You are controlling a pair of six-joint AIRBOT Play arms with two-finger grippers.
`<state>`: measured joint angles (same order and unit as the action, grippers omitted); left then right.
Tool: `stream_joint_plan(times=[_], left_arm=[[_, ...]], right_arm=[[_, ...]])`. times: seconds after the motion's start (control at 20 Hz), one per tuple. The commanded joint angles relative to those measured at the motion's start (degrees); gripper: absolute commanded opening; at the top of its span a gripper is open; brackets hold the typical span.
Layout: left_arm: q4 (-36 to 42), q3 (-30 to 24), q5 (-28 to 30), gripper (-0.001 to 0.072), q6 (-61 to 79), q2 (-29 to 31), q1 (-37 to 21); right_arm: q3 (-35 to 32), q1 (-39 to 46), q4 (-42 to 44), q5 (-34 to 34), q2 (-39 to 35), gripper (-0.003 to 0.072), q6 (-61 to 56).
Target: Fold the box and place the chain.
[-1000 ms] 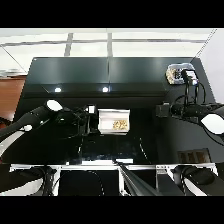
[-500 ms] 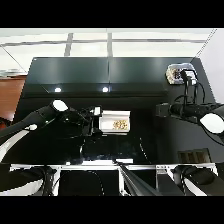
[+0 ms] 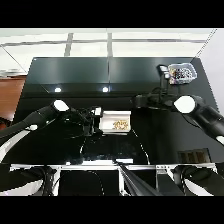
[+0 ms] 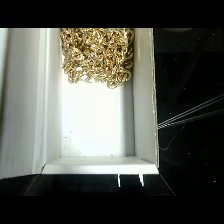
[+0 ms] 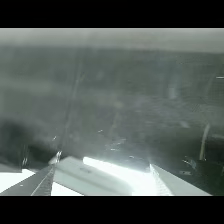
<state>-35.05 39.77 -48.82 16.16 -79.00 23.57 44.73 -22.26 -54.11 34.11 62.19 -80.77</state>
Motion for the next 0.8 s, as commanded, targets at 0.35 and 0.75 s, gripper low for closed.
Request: stream_joint_plan(times=[0.35,0.75], left_arm=[[-0.1,0.0,0.1,0.0382,0.0,0.0,0.0],[-0.1,0.0,0.2,0.0382,0.0,0.0,0.0]], right_arm=[[1.6,-4.3,9.5,14.4,4.7,0.0611,45.1],[1.6,-8.1,9.5,14.7,4.7,0.0612,62.6]])
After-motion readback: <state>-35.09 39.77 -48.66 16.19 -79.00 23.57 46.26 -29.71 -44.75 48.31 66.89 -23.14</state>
